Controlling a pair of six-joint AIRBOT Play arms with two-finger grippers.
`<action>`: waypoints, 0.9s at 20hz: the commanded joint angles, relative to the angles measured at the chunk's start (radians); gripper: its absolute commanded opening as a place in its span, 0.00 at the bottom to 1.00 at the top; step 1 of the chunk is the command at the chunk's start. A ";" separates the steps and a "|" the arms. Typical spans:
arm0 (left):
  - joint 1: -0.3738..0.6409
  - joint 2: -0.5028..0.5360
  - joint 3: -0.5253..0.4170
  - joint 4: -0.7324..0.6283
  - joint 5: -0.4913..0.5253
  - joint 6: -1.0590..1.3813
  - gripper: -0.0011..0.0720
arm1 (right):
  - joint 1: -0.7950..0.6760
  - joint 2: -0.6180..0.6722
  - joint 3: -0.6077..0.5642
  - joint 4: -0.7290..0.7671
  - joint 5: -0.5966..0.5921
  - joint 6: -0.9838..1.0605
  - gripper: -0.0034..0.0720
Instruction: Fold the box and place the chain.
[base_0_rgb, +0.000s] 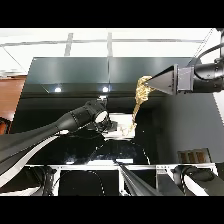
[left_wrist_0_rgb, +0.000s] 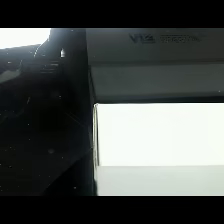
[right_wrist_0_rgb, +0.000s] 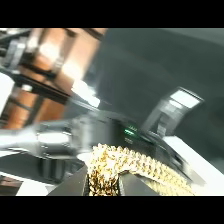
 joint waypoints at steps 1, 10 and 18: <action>0.000 0.000 0.001 0.000 0.000 0.000 0.05 | 0.068 0.003 0.002 0.055 -0.078 -0.018 0.06; 0.000 0.000 0.001 0.000 0.000 0.000 0.05 | 0.081 0.003 -0.019 -0.180 0.116 0.079 0.06; 0.000 0.000 0.001 0.000 -0.002 0.000 0.05 | 0.207 -0.002 -0.214 -0.294 -0.024 0.121 0.06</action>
